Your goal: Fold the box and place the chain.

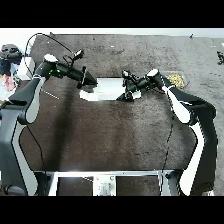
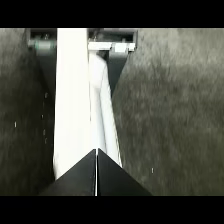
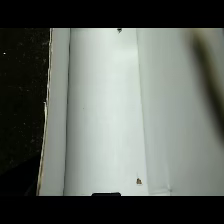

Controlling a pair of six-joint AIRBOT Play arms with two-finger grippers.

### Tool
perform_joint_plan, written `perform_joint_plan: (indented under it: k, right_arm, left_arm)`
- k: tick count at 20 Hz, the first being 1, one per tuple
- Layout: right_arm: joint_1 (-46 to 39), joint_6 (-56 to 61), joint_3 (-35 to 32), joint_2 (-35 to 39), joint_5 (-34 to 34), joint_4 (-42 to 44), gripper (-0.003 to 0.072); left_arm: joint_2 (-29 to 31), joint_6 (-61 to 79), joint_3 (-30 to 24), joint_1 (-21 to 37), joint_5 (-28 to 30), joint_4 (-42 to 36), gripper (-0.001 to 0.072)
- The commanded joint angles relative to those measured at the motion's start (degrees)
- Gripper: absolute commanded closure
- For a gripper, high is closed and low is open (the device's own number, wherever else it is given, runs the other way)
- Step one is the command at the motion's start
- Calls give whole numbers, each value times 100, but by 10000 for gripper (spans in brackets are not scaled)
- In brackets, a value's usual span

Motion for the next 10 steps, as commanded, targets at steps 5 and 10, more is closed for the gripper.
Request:
perform_joint_plan:
  k: [5,10]
  right_arm:
    - [0,2,-2,-4,2,2,265]
    - [0,2,-2,-4,2,4,265]
  left_arm:
    - [2,-37,-4,-262,1526,-24,698]
    - [-120,-42,-11,-280,2177,-15,697]
